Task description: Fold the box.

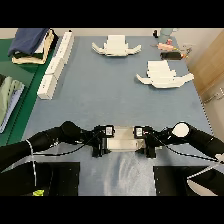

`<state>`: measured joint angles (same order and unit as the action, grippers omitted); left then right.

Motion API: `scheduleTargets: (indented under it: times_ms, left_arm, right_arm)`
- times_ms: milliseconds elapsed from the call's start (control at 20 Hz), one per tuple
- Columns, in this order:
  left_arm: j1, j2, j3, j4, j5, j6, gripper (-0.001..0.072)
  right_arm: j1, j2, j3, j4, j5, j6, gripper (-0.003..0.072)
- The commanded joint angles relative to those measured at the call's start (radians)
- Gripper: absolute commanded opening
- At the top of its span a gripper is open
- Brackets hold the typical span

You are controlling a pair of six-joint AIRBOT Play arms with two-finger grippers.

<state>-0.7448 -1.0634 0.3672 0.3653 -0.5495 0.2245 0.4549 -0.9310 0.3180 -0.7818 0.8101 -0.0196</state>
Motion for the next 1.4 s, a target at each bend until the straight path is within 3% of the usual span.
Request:
scheduleTargets:
  times_ms: [0,1200,1250,1300,1350]
  left_arm:
    - [0.024,0.029,-0.026,-0.061,0.0,0.058,0.0659]
    - [0.021,0.041,-0.036,-0.074,-0.007,0.097,0.0655]
    - [0.021,0.039,-0.036,-0.073,-0.008,0.097,0.0626]
    - [0.021,0.037,-0.033,-0.069,-0.011,0.094,0.0478]
    - [0.021,0.031,-0.029,-0.062,-0.011,0.082,0.0469]
  right_arm:
    - [0.0,0.0,0.0,0.0,0.0,0.0,0.0545]
    - [0.0,0.0,0.001,0.0,0.0,0.0,0.0544]
    - [0.0,0.0,0.001,0.0,0.0,0.0,0.0544]
    - [0.0,0.0,0.001,0.0,0.0,0.0,0.0544]
    - [0.0,0.0,0.001,0.0,0.0,0.0,0.0545]
